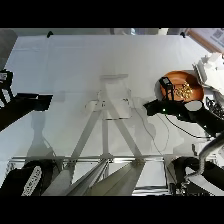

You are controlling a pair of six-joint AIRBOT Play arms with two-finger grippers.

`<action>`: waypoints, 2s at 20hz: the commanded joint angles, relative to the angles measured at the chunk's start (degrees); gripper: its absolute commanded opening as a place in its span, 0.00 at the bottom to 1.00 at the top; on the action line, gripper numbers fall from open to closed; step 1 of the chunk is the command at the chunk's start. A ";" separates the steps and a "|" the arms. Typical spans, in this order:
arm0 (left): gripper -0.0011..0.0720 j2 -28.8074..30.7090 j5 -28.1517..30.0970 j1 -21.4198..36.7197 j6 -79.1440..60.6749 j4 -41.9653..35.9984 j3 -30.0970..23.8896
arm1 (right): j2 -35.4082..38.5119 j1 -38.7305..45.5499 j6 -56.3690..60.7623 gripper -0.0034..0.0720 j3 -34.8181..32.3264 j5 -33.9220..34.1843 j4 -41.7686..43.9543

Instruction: Fold the box and place the chain.

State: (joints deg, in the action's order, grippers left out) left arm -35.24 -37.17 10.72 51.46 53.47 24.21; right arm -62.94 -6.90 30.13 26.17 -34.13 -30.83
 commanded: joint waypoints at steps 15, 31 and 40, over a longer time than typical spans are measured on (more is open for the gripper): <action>0.88 -24.37 -17.90 -3.96 -1.25 -2.49 28.85 | -0.04 -0.07 0.02 0.06 -0.02 0.11 -0.22; 0.88 -42.99 -18.12 -20.17 -5.44 -9.16 37.81 | -0.04 -0.07 0.00 0.06 -0.02 0.11 -0.24; 0.89 -54.40 -26.29 -20.33 -26.08 -20.92 44.63 | -0.04 -0.07 0.00 0.06 -0.02 0.11 -0.24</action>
State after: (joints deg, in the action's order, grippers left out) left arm -86.72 -61.45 -9.56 31.88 36.97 68.05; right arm -62.96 -6.90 30.13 26.17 -34.00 -31.07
